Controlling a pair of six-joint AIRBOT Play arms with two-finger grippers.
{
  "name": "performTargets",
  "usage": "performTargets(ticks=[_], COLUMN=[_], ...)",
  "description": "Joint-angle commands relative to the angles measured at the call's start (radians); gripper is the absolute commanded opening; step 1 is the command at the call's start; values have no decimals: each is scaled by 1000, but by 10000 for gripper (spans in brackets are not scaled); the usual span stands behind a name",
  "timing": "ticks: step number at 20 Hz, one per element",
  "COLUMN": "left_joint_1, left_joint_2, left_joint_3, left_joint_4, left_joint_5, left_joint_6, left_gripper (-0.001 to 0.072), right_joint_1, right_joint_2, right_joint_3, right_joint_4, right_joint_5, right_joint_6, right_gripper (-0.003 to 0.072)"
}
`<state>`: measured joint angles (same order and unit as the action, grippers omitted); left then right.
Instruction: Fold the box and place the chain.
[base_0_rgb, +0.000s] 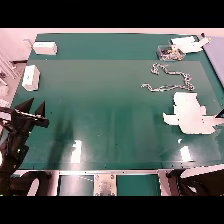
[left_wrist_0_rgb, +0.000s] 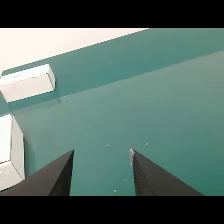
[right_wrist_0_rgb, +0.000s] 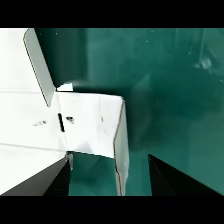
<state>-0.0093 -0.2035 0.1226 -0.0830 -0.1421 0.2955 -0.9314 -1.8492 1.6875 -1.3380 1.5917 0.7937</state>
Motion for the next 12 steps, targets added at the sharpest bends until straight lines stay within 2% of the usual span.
performTargets(ticks=[1, 4, 6, 12], left_joint_1=[0, 0, 0, 0], left_joint_2=[1, 1, 1, 1], left_joint_3=[1, 1, 1, 1], left_joint_4=[0, 0, 0, 0], left_joint_5=[-27, -53, -53, -54], left_joint_6=[0, 0, 0, 0], left_gripper=[419, 419, 419, 419], right_joint_1=[-25, -64, -95, -132], right_joint_2=[-43, -45, -54, -121], right_joint_3=[15, 16, 16, 16], right_joint_4=[56, 105, 132, 187], right_joint_5=[52, 55, 60, 66], right_joint_6=[-89, -123, -125, -126], right_gripper=[573, 571, 514, 514])
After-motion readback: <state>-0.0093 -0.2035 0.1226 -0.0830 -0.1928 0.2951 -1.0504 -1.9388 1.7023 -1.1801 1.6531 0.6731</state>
